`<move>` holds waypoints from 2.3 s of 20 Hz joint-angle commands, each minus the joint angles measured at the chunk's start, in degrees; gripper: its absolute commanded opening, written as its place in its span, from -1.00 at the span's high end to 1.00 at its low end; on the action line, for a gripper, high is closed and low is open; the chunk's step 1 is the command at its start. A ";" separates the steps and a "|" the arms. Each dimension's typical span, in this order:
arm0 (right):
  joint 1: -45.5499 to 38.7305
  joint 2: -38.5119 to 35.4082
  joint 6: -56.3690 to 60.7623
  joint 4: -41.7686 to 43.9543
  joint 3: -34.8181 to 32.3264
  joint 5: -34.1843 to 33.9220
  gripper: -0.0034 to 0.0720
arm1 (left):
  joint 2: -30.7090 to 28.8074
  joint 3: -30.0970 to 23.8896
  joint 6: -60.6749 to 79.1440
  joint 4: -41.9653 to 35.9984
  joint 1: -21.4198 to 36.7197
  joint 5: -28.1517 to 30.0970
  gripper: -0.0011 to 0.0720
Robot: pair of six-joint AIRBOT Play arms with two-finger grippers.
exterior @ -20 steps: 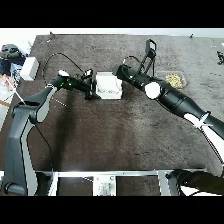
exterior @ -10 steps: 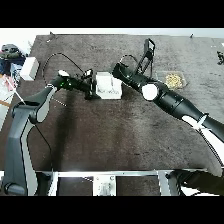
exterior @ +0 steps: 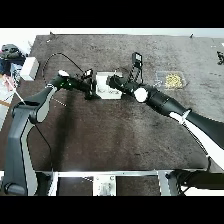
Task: Fold the box and place the chain.
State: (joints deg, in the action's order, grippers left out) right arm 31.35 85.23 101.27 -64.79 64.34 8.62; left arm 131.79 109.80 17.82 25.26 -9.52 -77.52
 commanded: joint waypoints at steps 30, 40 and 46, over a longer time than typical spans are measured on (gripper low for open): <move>-28.46 13.25 -1.81 6.12 -0.26 0.33 0.87 | 0.00 0.02 0.02 0.00 0.04 0.07 0.05; -16.57 -6.91 -7.91 5.90 -0.31 1.42 0.88 | 0.00 0.02 0.04 0.00 0.04 0.07 0.05; -7.02 -13.07 -8.66 6.03 -0.22 -5.49 0.88 | 0.00 0.02 0.02 0.00 0.04 0.07 0.05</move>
State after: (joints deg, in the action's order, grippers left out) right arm 20.03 74.70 93.08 -58.89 64.01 7.40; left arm 131.79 109.80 17.85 25.26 -9.52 -77.47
